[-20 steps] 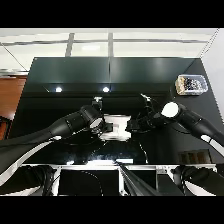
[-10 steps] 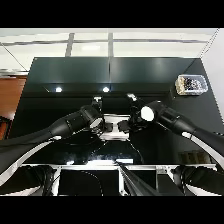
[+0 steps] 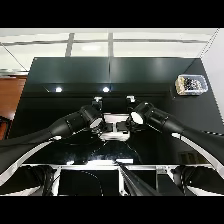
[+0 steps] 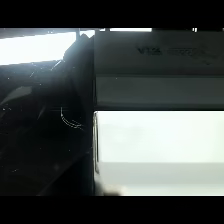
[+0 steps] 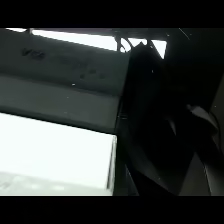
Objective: Fold the box and place the chain.
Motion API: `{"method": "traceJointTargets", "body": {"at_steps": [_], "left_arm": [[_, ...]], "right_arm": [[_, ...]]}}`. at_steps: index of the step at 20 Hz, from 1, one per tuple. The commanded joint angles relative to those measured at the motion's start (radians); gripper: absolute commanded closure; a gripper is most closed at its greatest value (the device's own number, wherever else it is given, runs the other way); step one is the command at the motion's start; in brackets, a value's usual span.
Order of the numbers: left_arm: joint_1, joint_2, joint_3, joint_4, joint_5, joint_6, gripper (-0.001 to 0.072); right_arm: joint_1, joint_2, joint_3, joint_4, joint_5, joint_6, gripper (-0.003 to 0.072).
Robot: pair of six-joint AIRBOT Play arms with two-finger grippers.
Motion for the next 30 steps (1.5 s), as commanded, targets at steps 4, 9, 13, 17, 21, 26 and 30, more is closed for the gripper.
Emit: {"method": "traceJointTargets", "body": {"at_steps": [4, 9, 13, 17, 21, 26, 30], "left_arm": [[0.000, 0.000, 0.001, 0.000, -0.001, 0.000, 0.0685], [0.000, 0.000, 0.001, 0.000, 0.000, 0.000, 0.0685], [0.000, 0.000, 0.001, 0.000, 0.008, 0.000, 0.0685], [0.000, 0.000, 0.001, 0.000, 0.016, 0.000, 0.0685], [0.000, 0.000, 0.001, 0.000, 0.015, 0.000, 0.0685], [0.000, 0.000, 0.001, 0.000, 0.015, 0.000, 0.0685], [0.000, 0.000, 0.001, 0.000, 0.014, 0.000, 0.0685]], "right_arm": [[0.004, -0.041, 0.002, -0.005, -0.014, 0.083, 0.0415], [0.004, -0.042, 0.002, -0.004, -0.046, 0.103, 0.0681], [0.005, -0.042, 0.002, -0.004, -0.036, 0.107, 0.0675], [0.004, -0.042, 0.003, -0.003, -0.027, 0.107, 0.0451], [0.004, -0.042, 0.003, -0.003, -0.028, 0.108, 0.0679], [0.003, -0.023, 0.003, -0.009, -0.019, 0.092, 0.0409], [0.001, 0.079, 0.003, -0.013, -0.014, 0.031, 0.0409]]}}
